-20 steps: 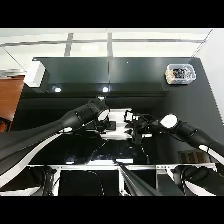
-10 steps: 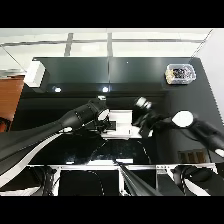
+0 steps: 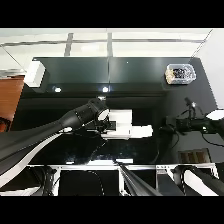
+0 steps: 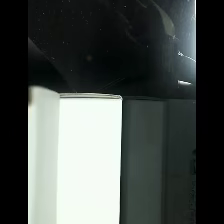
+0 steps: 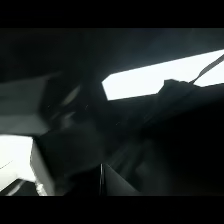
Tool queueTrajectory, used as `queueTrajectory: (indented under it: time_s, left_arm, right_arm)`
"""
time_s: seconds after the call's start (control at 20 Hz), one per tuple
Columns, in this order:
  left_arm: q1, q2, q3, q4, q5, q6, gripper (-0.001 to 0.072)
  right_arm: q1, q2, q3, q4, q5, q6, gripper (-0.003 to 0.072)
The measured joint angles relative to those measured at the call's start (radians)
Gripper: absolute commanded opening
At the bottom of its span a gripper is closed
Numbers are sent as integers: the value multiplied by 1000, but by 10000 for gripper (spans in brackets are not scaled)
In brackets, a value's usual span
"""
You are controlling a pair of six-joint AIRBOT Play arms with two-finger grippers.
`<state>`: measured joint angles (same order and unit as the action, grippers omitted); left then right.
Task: Fold the box and place the chain.
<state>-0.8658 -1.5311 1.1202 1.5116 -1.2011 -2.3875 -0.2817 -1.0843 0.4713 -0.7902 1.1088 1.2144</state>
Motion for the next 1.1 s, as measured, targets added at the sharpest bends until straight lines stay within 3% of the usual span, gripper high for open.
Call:
queueTrajectory:
  time_s: [0.3,0.35,0.4,0.45,0.75,0.85,1.1]
  left_arm:
    - [0,0,0,0,-1,0,27]
    - [0,0,0,0,-2,0,27]
    - [0,0,0,0,-2,0,27]
    - [0,0,0,0,-2,1,27]
    - [0,0,0,1,-1,2,26]
    - [0,0,0,1,0,1,27]
    - [0,0,0,1,0,1,27]
  right_arm:
    - [188,-171,7,244,71,-185,19]
    - [215,-180,22,264,80,-209,153]
    - [234,-187,39,275,90,-228,444]
    - [250,-192,56,286,109,-244,527]
    - [313,-203,132,305,198,-289,525]
    - [351,-203,148,309,197,-291,481]
    - [447,-204,165,304,137,-254,475]
